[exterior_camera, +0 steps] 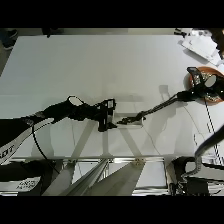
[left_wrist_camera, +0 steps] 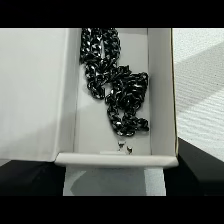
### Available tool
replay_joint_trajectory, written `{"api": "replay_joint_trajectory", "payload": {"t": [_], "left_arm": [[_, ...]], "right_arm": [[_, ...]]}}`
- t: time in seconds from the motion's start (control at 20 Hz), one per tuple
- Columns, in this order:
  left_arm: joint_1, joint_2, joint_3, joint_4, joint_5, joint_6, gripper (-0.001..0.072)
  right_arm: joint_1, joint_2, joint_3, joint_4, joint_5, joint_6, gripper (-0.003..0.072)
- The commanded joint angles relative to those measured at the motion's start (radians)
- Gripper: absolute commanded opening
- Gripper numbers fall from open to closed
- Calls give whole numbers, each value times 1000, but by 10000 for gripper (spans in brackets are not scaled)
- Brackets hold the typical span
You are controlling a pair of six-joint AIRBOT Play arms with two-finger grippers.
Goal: Fold the box and place the chain.
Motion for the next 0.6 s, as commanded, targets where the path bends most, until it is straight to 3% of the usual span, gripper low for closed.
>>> {"api": "replay_joint_trajectory", "payload": {"t": [0.0,0.15,0.4,0.55], "left_arm": [[0,0,0,0,0,0,272],[0,0,0,0,0,0,272],[0,0,0,0,0,0,272],[0,0,0,0,0,0,272]], "right_arm": [[0,58,0,2,13,-1,22],[0,146,0,33,53,-1,22],[5,351,0,243,162,-80,21],[55,494,0,279,232,-80,21]]}}
